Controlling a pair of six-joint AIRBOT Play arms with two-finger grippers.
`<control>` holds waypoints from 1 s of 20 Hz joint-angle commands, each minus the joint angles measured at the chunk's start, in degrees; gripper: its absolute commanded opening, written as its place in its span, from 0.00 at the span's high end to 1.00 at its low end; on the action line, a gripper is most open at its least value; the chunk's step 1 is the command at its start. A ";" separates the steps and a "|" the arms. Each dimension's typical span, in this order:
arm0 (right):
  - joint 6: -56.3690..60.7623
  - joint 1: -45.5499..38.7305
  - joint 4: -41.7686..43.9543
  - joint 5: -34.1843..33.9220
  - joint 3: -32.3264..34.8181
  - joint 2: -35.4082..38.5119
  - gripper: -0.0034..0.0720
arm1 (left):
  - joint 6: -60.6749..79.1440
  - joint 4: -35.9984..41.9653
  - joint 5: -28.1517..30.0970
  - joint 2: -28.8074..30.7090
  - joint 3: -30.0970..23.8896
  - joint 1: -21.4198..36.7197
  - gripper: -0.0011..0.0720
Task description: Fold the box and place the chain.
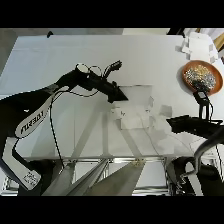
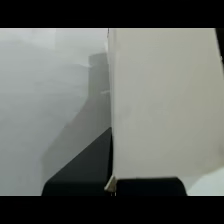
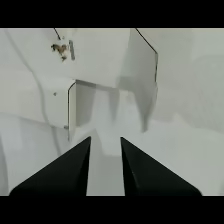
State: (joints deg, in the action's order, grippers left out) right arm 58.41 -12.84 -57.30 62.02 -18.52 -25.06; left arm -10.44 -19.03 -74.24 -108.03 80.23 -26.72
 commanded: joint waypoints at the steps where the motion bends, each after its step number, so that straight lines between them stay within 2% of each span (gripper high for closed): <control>1: -1.53 0.04 2.73 0.11 -0.24 0.04 0.54 | 0.39 -5.35 -0.70 2.97 0.07 0.04 0.98; 5: -1.75 0.04 3.06 4.83 -5.22 0.04 0.51 | -0.13 -12.46 -2.51 10.67 0.07 0.52 0.98; 8: -1.70 0.04 3.06 10.32 -11.47 0.07 0.51 | -7.93 -18.12 -9.62 16.94 -0.04 0.66 0.99; 10: -1.70 0.04 3.15 12.37 -13.60 0.07 0.51 | -9.07 -18.82 -10.99 21.27 -2.95 0.59 0.99; 13: -1.68 0.04 3.34 12.61 -13.73 0.04 0.51 | -4.68 -13.66 -6.67 28.41 -13.14 0.42 0.99; 16: -1.73 0.04 3.91 12.55 -13.73 0.04 0.51 | 5.51 -6.27 1.84 32.44 -24.87 0.42 0.99; 18: -1.92 0.04 5.27 12.33 -13.73 0.04 0.51 | 10.69 -6.56 4.70 31.47 -28.26 -0.15 0.98; 20: -1.92 0.04 6.80 12.11 -13.73 0.04 0.51 | 11.02 -12.09 10.71 29.88 -28.68 -1.81 0.98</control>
State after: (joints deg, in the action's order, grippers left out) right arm 56.58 -12.84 -52.47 74.13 -32.08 -25.04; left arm -4.29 -28.56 -71.20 -77.91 55.27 -27.24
